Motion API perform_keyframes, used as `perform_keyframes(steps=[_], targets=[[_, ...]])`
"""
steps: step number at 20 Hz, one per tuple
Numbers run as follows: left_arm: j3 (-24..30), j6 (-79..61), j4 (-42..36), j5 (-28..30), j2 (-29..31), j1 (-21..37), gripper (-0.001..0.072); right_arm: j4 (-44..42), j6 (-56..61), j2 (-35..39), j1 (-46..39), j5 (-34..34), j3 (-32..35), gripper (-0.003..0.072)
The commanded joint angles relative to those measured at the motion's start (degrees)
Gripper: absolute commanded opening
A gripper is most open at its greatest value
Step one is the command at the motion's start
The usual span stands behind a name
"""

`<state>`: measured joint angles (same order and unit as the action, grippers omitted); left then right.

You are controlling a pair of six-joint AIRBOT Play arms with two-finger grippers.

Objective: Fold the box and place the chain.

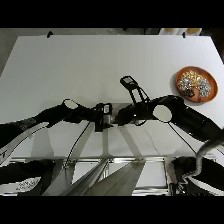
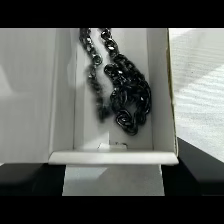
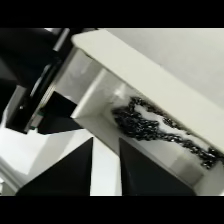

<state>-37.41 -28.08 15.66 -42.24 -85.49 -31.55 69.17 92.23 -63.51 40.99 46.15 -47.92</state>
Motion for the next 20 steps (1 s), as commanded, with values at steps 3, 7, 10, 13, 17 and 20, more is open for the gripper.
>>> perform_keyframes(steps=[3, 7, 10, 13, 17, 20], targets=[[0.02, -0.02, 0.02, 0.00, 0.02, 0.02, 0.0389, 1.16, -3.41, 1.62, -7.08, 12.76, -5.03, 0.0197], [0.02, -0.02, 0.02, 0.00, 0.02, 0.02, 0.0389, 2.32, -9.20, 5.03, -17.22, 19.93, -6.62, 0.0146], [0.02, -0.02, 0.00, 0.02, 0.02, 0.02, 0.0389, 5.18, -24.79, 3.06, -23.82, 21.27, -5.44, 0.0099], [0.02, -0.02, 0.02, 0.00, 0.02, 0.02, 0.0389, 5.14, -52.61, -1.73, -28.35, 20.76, -2.97, 0.0250], [0.02, -0.02, 0.00, 0.02, 0.02, 0.02, 0.0389, 2.16, -76.15, -9.05, -28.79, 19.56, -1.36, 0.0293], [0.02, -0.02, 0.00, 0.02, 0.02, 0.02, 0.0389, -4.04, -82.36, -13.77, -28.79, 16.59, -1.33, 0.0272]])
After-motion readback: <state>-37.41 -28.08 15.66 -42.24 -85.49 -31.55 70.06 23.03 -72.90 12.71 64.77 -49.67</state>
